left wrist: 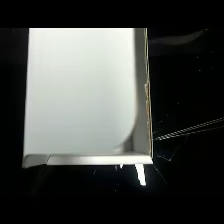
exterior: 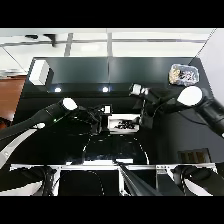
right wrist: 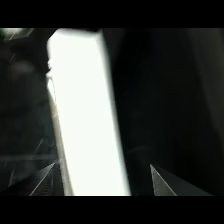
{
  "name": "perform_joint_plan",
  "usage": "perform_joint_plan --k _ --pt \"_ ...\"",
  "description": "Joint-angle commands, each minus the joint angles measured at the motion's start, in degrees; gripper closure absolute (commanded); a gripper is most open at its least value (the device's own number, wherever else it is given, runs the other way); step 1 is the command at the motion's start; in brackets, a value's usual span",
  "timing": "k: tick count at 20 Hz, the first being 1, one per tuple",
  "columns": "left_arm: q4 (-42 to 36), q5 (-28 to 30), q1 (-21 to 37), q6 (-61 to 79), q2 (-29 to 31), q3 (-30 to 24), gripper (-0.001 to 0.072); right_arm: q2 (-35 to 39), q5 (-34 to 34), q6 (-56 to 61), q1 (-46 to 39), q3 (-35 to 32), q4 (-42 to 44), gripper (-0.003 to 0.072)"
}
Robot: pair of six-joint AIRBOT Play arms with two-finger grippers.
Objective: Fold the box and place the chain.
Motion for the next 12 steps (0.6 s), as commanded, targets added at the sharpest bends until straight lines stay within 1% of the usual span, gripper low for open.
perform_joint_plan --k 1,3,6,9,12 --pt "0.00 -0.13 0.00 0.02 0.04 0.07 0.0250 1.88 0.44 8.31 -4.33 2.47 0.68 -0.0011" --pt "0.02 -0.13 0.00 0.02 0.04 0.07 0.0250 0.98 -1.51 9.27 -6.32 0.74 2.97 -0.0011" --pt "0.02 -0.11 0.00 0.02 0.04 0.07 0.0250 -1.49 -3.56 8.57 -5.44 -4.04 4.70 -0.0011" --pt "0.02 -0.13 0.00 0.02 0.04 0.07 0.0250 -3.02 -3.43 3.13 -2.82 -7.65 4.37 -0.0011" --pt "0.02 -0.13 0.00 0.02 0.04 0.07 0.0250 -3.13 -3.26 -2.78 0.31 -7.87 3.80 -0.0011"
